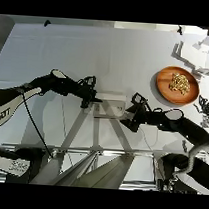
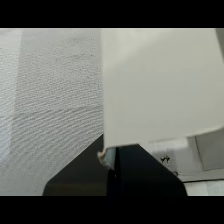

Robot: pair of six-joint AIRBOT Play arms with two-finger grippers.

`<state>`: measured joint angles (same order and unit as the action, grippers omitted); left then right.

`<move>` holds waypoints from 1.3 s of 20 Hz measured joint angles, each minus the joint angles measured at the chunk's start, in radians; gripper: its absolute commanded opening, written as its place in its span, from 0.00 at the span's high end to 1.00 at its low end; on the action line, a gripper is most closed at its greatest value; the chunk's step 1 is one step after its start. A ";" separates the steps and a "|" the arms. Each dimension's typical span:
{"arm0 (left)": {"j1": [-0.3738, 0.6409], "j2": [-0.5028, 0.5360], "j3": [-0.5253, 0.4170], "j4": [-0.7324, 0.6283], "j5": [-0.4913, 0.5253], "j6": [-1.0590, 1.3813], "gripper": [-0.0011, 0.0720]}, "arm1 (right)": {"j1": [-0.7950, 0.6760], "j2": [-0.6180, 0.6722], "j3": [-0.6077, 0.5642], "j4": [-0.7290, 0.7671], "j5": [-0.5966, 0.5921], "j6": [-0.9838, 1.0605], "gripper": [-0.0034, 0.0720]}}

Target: Fold the box and place the chain.

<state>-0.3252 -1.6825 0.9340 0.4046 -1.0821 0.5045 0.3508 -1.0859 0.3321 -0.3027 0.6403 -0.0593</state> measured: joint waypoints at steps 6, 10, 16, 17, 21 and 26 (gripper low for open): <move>0.000 0.000 0.000 0.000 0.000 0.000 0.97 | 0.000 -0.042 0.066 -0.046 -0.032 0.000 0.04; 0.000 0.000 0.000 0.000 0.000 0.000 0.97 | 0.000 -0.084 0.093 -0.077 -0.039 -0.012 0.04; 0.000 0.000 0.000 0.000 0.000 0.000 0.97 | 0.000 -0.112 0.130 -0.139 -0.017 -0.045 0.03; 0.000 0.000 0.000 0.000 0.000 0.000 0.97 | 0.000 -0.117 0.136 -0.147 -0.011 -0.047 0.03; 0.000 0.000 0.000 0.000 0.000 0.000 0.97 | -0.032 -0.159 0.165 -0.169 0.042 -0.055 0.03; 0.000 0.000 0.000 0.000 0.001 0.000 0.97 | -0.082 -0.206 0.218 -0.172 0.128 -0.122 0.03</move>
